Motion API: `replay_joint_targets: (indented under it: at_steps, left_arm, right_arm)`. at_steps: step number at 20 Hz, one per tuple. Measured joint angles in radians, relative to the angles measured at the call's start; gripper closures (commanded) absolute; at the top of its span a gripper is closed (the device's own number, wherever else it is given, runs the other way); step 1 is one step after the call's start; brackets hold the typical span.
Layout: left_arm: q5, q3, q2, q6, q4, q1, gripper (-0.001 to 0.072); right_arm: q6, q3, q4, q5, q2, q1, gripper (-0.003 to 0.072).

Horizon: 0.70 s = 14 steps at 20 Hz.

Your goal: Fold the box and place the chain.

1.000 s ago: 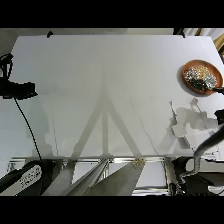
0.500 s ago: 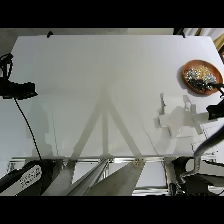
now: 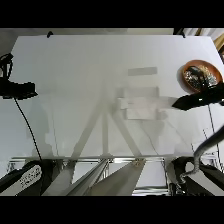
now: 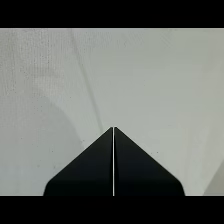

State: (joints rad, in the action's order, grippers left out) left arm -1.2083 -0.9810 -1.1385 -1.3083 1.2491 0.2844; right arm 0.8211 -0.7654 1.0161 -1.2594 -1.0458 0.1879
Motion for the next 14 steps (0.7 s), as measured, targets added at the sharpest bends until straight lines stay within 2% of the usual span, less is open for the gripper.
replay_joint_targets:
  at_steps: [3, 8, 14]
  left_arm:
    - [0.000, 0.000, 0.000, 0.000, 0.000, 0.000, 0.0699]
    - [0.000, 0.000, 0.000, 0.000, 0.000, 0.000, 0.0699]
    - [0.034, 0.000, 0.000, 0.001, -0.001, 0.000, 0.0699]
  right_arm:
    - [0.048, 0.086, -0.060, 0.114, 0.061, -0.196, 0.0682]
    - [0.238, 0.130, -0.045, 0.306, 0.092, -0.501, 0.0681]
    - [0.552, 0.140, 0.138, 0.423, 0.097, -0.729, 0.0681]
